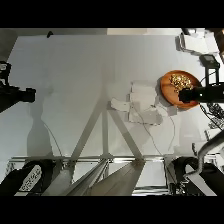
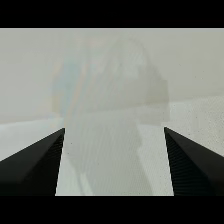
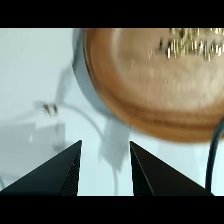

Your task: Fold the box and place the chain.

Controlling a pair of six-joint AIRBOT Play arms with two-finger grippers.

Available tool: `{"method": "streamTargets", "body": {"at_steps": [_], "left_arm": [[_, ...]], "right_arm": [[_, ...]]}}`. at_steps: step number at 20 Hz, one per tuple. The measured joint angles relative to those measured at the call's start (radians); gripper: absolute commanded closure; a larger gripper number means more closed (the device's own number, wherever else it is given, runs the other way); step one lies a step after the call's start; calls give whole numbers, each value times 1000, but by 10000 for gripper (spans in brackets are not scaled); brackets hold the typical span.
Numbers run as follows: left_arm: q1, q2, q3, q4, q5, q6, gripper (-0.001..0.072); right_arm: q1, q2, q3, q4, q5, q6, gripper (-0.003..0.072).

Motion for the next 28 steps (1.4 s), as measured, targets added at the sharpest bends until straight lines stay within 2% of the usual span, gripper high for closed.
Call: {"method": "streamTargets", "body": {"at_steps": [5, 10, 20, 28], "left_arm": [[0, 0, 0, 0, 0, 0, 11], [0, 0, 0, 0, 0, 0, 11], [0, 0, 0, 0, 0, 0, 11], [0, 0, 0, 0, 0, 0, 11]], "right_arm": [[-12, -55, 0, -57, 156, -5, 342], [-52, -164, 0, -30, 218, -2, 341], [-216, -324, 0, 147, 185, -58, 338], [-242, -424, 0, 238, 118, -89, 353]]}}
